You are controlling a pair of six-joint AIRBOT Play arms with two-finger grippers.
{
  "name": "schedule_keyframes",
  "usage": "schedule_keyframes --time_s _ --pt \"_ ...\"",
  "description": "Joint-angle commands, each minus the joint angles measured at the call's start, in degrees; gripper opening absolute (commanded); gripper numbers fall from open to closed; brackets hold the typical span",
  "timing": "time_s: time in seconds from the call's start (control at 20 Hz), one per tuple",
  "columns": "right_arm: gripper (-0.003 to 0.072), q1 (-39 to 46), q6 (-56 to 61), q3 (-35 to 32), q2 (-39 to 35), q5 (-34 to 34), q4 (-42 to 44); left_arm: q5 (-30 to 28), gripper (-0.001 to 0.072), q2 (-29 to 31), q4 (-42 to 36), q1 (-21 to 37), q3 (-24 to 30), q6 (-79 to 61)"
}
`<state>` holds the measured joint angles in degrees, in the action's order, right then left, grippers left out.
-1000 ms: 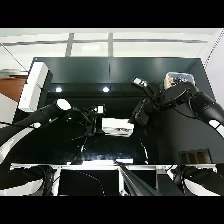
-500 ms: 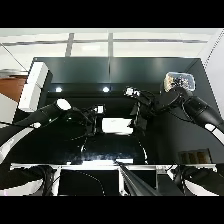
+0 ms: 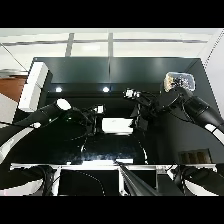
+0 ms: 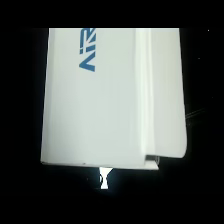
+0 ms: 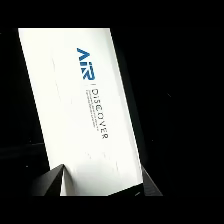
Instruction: Fold the box and place the chain.
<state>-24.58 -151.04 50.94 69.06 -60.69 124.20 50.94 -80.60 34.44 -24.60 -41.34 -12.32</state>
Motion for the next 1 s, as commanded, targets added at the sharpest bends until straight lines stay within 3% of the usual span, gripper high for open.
schedule_keyframes --time_s 0.0,0.05,0.25,0.35,0.55,0.6,0.65,0.7,0.95 --pt "0.0522 -1.5 1.6 0.1 0.0 1.1 -0.9 0.0 0.0393 0.0 0.0 0.0 0.0 -0.1" --pt "0.0370 -2.3 1.9 0.1 0.0 1.3 -1.6 0.0 0.0393 0.0 0.0 0.0 0.0 -0.1" --pt "0.0342 -3.3 3.7 0.1 0.0 2.8 -1.7 0.0 0.0394 0.0 0.0 0.0 0.0 -0.1" --pt "0.0259 -3.3 4.4 0.2 0.0 2.9 -1.7 0.0 0.0393 0.0 0.0 0.0 0.0 -0.1" --pt "0.0263 -3.3 4.5 1.6 -0.1 2.6 -1.7 0.0 0.0393 0.0 0.0 0.0 0.0 -0.1" --pt "0.0398 -3.3 4.5 2.2 -0.1 2.7 -1.7 0.0 0.0393 0.0 0.0 0.0 0.0 -0.1" --pt "0.0621 -3.3 4.8 2.6 -0.1 2.7 -1.7 0.0 0.0393 0.0 0.0 0.0 0.0 -0.1" --pt "0.0713 -3.3 4.9 2.8 -0.2 2.9 -1.8 0.0 0.0393 0.0 0.0 0.0 0.0 -0.1" --pt "0.0715 -3.8 4.9 2.7 -0.2 -3.4 -3.7 0.0 0.0394 0.0 0.0 0.0 0.0 -0.1"
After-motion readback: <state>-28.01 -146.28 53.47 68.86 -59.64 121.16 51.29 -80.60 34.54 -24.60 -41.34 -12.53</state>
